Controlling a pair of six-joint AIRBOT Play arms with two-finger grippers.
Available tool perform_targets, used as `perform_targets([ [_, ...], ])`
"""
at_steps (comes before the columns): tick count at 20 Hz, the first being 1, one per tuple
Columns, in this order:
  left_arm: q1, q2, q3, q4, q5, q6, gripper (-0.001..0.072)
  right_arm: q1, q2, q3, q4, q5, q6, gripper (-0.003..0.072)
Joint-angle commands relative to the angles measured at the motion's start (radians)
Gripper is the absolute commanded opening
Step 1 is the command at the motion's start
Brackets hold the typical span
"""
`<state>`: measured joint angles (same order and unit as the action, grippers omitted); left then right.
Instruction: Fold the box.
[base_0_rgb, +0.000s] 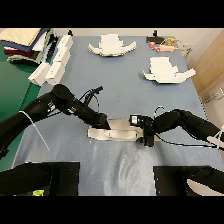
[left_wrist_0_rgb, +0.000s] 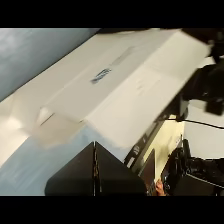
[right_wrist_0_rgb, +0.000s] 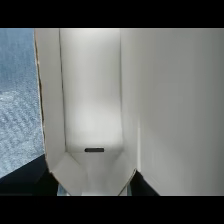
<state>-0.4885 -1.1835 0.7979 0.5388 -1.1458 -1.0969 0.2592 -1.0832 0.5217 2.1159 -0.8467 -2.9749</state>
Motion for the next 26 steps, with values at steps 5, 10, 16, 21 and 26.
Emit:
perform_targets([
  [5, -0.032, -0.041, 0.000, -0.112, 0.315, 0.058, 0.0012, 0.001, 0.000, 0.001, 0.000, 0.000, 0.001, 0.0502],
  [10, -0.032, -0.148, 0.000, -0.123, 0.322, 0.051, 0.0011, 0.001, 0.000, 0.000, 0.000, 0.000, 0.001, 0.0502],
  [16, -0.032, -0.208, -0.001, -0.112, 0.308, 0.027, 0.0011, 0.001, 0.000, 0.000, 0.000, 0.000, 0.001, 0.0502],
  [21, -0.036, -0.219, -0.001, -0.113, 0.299, 0.027, 0.0011, 0.001, 0.000, 0.001, 0.000, 0.000, 0.001, 0.0502],
  [26, -0.014, -0.181, 0.016, -0.142, 0.203, 0.107, 0.0012, 0.001, 0.000, 0.000, 0.000, 0.000, 0.001, 0.0502],
])
